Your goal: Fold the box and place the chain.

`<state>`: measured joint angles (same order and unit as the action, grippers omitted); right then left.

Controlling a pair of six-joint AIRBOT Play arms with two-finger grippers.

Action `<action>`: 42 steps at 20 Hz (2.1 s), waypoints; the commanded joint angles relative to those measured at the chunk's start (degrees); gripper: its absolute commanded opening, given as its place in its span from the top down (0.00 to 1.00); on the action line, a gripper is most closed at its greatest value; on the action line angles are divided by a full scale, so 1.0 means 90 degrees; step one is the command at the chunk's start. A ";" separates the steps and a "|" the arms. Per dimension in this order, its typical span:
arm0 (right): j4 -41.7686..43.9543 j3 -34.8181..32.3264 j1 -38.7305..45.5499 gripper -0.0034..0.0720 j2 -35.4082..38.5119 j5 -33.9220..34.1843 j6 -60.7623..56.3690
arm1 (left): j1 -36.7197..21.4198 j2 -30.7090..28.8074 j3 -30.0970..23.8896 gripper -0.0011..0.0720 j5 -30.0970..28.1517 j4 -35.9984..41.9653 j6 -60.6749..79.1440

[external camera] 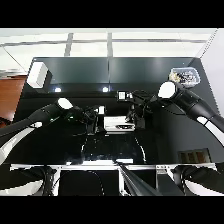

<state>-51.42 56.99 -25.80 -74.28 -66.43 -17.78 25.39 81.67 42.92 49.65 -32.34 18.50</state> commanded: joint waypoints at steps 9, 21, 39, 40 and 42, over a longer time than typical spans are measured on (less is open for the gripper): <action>-0.0641 -0.0005 -0.0323 0.76 -0.0002 0.0000 -0.0216 | 0.0002 0.0005 0.0002 0.42 -0.0017 0.0007 -0.0007; -0.0648 -0.0078 -0.0323 0.60 -0.0005 0.0002 -0.0316 | 0.0002 0.0005 0.0002 0.42 -0.0019 0.0007 -0.0007; 0.3755 -0.1885 0.1052 0.94 0.0862 0.0787 -0.4760 | 0.0002 0.0005 0.0002 0.42 -0.0019 0.0005 -0.0007; 0.3985 -0.1972 0.1037 0.94 0.0804 0.0784 -0.4733 | 0.0002 0.0005 0.0002 0.42 -0.0019 0.0005 -0.0007; 0.3983 -0.1977 0.0879 0.94 0.0602 0.0780 -0.4733 | 0.0002 0.0005 0.0002 0.42 -0.0019 0.0005 -0.0007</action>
<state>-25.10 41.65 -18.06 -67.48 -60.25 -60.64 25.39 81.71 42.92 49.50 -32.27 18.41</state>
